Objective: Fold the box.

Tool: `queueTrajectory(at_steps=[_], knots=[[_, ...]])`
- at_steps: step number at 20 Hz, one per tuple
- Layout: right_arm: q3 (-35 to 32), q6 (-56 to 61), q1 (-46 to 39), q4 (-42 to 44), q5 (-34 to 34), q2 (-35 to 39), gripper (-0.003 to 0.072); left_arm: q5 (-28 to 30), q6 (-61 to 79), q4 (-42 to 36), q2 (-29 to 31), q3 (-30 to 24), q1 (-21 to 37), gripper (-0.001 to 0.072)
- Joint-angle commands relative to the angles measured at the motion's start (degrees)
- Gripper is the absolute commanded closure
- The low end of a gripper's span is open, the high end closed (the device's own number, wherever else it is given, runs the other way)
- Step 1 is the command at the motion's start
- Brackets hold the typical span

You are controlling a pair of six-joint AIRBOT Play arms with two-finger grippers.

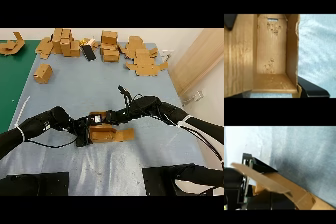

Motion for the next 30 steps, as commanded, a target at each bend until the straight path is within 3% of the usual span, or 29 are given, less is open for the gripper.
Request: queueTrajectory(at_steps=[1, 9, 10, 11, 12, 18, 25, 30], knots=[[0.1, -0.5, 0.2, -1.2, 1.3, -0.8, 0.0684, 0.0, 0.1, 0.3, 0.5, 0.0, 0.0, 0.0044], [0.1, -0.5, 0.2, -1.6, 1.3, -0.8, 0.0684, 0.2, -1.7, 0.2, 1.0, -0.6, 0.0, 0.0074], [0.1, -0.5, 0.2, -1.6, 1.3, -0.8, 0.0684, 0.2, -1.7, 0.0, 1.0, -0.8, 0.0, 0.0127], [0.1, -0.5, 0.2, -1.6, 1.3, -0.8, 0.0684, 0.2, -1.7, 0.0, 1.0, -1.1, 0.0, 0.0287], [0.1, -0.5, 0.2, -1.6, 1.3, -0.8, 0.0684, 0.3, -1.7, 0.0, 1.0, -1.5, 0.0, 0.0299], [0.1, -0.5, 0.2, -3.8, 2.4, -1.5, 0.0684, 0.7, -1.7, 0.0, 1.0, -1.7, 0.0, 0.0299], [0.0, -2.3, 0.3, -4.5, 0.8, -9.1, 0.0684, 0.7, -1.7, 0.0, 1.0, -1.7, 0.0, 0.03], [0.3, -5.2, -0.3, -5.8, 0.7, -6.7, 0.0685, 0.6, -1.7, 0.0, 1.0, -1.6, 0.0, 0.03]])
